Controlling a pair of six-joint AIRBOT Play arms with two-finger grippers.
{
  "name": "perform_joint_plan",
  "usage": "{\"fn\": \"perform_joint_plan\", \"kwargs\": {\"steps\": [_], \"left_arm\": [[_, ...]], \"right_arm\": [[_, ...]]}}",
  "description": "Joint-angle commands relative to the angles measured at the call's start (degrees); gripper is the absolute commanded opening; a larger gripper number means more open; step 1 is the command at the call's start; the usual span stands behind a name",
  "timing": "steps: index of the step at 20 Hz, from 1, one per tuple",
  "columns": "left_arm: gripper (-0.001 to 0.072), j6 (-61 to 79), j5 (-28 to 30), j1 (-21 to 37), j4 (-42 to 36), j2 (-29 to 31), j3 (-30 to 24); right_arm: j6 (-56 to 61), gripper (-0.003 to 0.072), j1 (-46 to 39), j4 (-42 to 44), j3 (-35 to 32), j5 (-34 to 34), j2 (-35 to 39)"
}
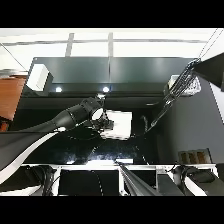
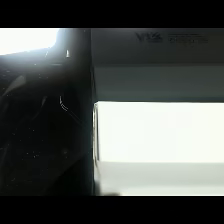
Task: Fold the box and place the chain.
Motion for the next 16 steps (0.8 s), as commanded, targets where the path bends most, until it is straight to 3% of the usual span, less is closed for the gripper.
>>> {"fn": "perform_joint_plan", "kwargs": {"steps": [1, 11, 16], "left_arm": [[0.0031, 0.0, 0.0, 0.0, 0.0, 0.0, 0.0], [0.0031, 0.0, 0.1, 0.0, 0.0, 0.0, 0.0], [0.0031, 0.0, 0.2, 0.0, 0.0, 0.0, 0.0]], "right_arm": [[-1.6, 0.002, 0.3, 5.7, -1.8, 0.8, 0.0], [-1.8, 0.002, 6.6, 14.8, -7.6, -3.2, -0.5], [-1.9, 0.0019, 11.8, 15.0, -8.7, -6.7, -2.4]]}}
